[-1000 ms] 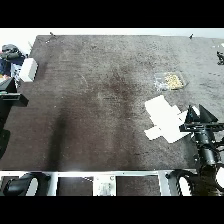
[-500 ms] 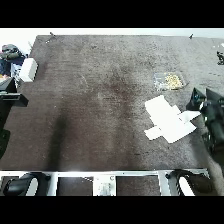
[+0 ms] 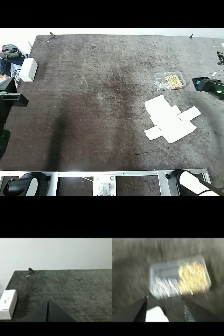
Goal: Fold the box and place the chain.
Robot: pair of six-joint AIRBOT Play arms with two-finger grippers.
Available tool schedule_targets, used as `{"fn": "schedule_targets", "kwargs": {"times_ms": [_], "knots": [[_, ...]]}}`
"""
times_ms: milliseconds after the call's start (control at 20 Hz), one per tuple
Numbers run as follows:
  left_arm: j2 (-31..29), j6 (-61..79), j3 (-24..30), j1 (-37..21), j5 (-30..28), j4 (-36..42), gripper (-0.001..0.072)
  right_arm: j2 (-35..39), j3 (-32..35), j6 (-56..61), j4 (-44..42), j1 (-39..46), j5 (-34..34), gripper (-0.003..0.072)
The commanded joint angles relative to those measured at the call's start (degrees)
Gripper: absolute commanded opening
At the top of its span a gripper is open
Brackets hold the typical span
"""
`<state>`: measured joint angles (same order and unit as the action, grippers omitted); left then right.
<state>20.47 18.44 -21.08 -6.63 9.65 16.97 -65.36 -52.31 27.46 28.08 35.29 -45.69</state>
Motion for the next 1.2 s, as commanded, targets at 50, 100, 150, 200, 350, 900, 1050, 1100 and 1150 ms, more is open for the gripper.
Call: {"fn": "schedule_targets", "kwargs": {"times_ms": [50,100,150,200,350,900,1050,1100,1150], "knots": [[-0.04,0.0,0.0,0.04,-0.02,-0.02,0.0011,-13.22,-15.41,13.84,18.21,11.76,-19.19,0.0486],[-0.04,0.0,0.0,0.04,-0.02,-0.02,0.0011,-15.74,-18.67,13.97,20.61,12.66,-21.79,0.0486],[-0.04,0.0,0.0,0.04,-0.04,-0.02,0.0011,-18.36,-21.94,13.99,22.99,12.94,-24.63,0.0486],[-0.04,0.0,0.0,0.04,-0.02,-0.02,0.0011,-21.42,-25.79,14.01,25.64,12.92,-27.82,0.0486],[-0.04,0.0,0.0,0.04,-0.02,-0.02,0.0011,-30.84,-36.81,14.82,31.5,12.37,-36.26,0.0486],[-0.04,0.0,0.0,0.04,-0.02,-0.02,0.0011,-49.11,-52.26,6.78,40.15,4.74,-49.57,0.0466],[-0.04,0.0,0.0,0.04,-0.02,-0.02,0.0011,-49.46,-52.24,6.8,41.24,4.61,-49.51,0.0467],[-0.04,0.0,0.0,0.04,-0.02,-0.02,0.0011,-49.46,-52.24,6.82,41.92,4.68,-49.46,0.0467],[-0.04,0.0,0.0,0.04,-0.02,-0.02,0.0011,-49.46,-52.24,6.8,42.32,4.76,-49.44,0.0467]]}}
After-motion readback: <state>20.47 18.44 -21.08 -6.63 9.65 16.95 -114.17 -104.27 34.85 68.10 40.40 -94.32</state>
